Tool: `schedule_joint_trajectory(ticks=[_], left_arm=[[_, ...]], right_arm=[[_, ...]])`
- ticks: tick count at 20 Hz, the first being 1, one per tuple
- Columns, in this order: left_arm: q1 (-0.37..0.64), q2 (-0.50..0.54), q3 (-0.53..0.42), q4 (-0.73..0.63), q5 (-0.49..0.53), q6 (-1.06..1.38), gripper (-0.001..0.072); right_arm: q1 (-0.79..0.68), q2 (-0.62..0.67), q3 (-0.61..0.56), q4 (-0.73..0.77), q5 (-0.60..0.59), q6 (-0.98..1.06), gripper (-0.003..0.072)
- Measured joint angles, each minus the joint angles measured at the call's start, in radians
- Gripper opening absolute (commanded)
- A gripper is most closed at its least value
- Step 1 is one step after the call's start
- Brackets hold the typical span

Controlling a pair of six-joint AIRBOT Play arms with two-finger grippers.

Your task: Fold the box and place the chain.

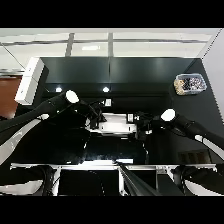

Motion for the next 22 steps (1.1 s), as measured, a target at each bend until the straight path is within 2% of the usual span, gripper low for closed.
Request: schedule_joint_trajectory(ticks=[2,3,4,5,7,8,9,11,14,15,16,17,18,20,22], left_arm=[[0.000,0.000,0.000,0.000,0.000,0.000,0.0028],[0.000,0.000,0.000,0.000,0.000,0.000,0.0034],[0.000,0.000,0.000,0.000,-0.002,-0.001,0.0098],[0.000,0.000,0.000,-0.001,-0.001,-0.010,0.0206],[0.003,0.006,0.009,0.009,-0.023,-0.034,0.0332],[0.004,0.012,0.014,0.028,-0.036,-0.050,0.0417],[0.006,0.022,0.021,0.048,-0.057,-0.068,0.0464],[0.011,0.054,0.031,0.117,-0.094,-0.126,0.0474],[0.021,0.129,0.040,0.246,-0.158,-0.249,0.0463],[0.024,0.154,0.042,0.283,-0.174,-0.289,0.0383],[0.027,0.182,0.042,0.314,-0.192,-0.330,0.0262],[0.029,0.209,0.043,0.337,-0.215,-0.364,0.0100],[0.029,0.230,0.044,0.349,-0.242,-0.391,0.0027],[0.029,0.259,0.042,0.342,-0.306,-0.428,0.0027],[0.030,0.273,0.022,0.264,-0.361,-0.450,0.0027]], right_arm=[[0.000,-0.002,0.000,-0.001,0.000,-0.002,0.0590],[0.000,-0.002,0.000,-0.002,-0.001,-0.003,0.0490],[0.000,-0.002,0.000,-0.002,-0.001,-0.002,0.0476],[0.000,-0.003,0.000,-0.003,-0.003,-0.003,0.0475],[0.000,-0.003,0.000,-0.005,-0.004,-0.005,0.0475],[0.000,-0.003,0.000,-0.006,-0.004,-0.006,0.0476],[0.000,-0.003,0.000,-0.007,-0.005,-0.006,0.0475],[0.000,-0.003,0.000,-0.008,-0.001,-0.009,0.0475],[0.000,-0.004,0.000,-0.011,0.016,-0.019,0.0475],[0.000,-0.004,0.000,-0.013,0.022,-0.024,0.0475],[0.000,-0.004,0.000,-0.013,0.024,-0.027,0.0475],[0.000,-0.004,0.000,-0.013,0.027,-0.032,0.0475],[0.000,-0.004,0.000,-0.014,0.029,-0.035,0.0475],[0.000,-0.004,0.000,-0.014,0.031,-0.041,0.0475],[0.000,-0.004,0.000,-0.013,0.030,-0.045,0.0475]])
